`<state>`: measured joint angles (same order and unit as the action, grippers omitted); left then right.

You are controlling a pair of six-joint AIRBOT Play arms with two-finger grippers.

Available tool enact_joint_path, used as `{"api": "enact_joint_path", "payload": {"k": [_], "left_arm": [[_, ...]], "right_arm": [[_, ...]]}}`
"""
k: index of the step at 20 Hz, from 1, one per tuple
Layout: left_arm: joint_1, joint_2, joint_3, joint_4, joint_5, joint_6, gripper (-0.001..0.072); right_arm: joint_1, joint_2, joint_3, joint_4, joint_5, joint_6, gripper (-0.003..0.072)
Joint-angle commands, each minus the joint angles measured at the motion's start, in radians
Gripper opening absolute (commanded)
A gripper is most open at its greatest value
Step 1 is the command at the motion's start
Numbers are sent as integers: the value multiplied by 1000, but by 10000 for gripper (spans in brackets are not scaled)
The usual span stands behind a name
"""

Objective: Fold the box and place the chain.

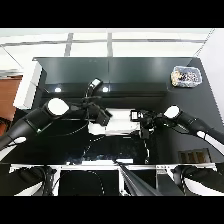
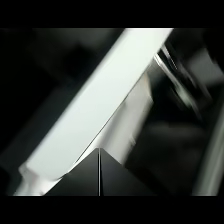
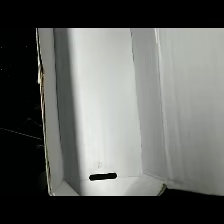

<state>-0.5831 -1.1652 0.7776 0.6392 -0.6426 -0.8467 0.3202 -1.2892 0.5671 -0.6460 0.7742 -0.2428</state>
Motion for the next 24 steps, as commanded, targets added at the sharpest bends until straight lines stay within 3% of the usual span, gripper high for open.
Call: {"api": "enact_joint_path", "payload": {"k": [1,5,8,12,14,17,19,22,24], "left_arm": [[-31,-51,-6,-34,351,4,23],[5,-181,18,41,159,2,24],[16,-237,25,2,0,2,24],[22,-252,36,11,-5,6,24],[47,-248,77,8,-63,-2,25],[160,-200,181,32,-335,-21,24],[234,-117,181,114,-415,-40,24],[343,30,104,228,-495,-30,24],[412,135,-7,186,-476,15,23]], "right_arm": [[0,0,1,0,0,0,127],[0,0,1,1,-1,0,128],[0,0,1,0,-1,0,128],[0,0,1,1,-1,0,127],[0,0,1,1,0,0,127],[0,0,1,1,0,0,127],[0,0,1,1,0,0,127],[0,0,1,1,0,0,127],[0,0,1,1,0,0,127]]}}
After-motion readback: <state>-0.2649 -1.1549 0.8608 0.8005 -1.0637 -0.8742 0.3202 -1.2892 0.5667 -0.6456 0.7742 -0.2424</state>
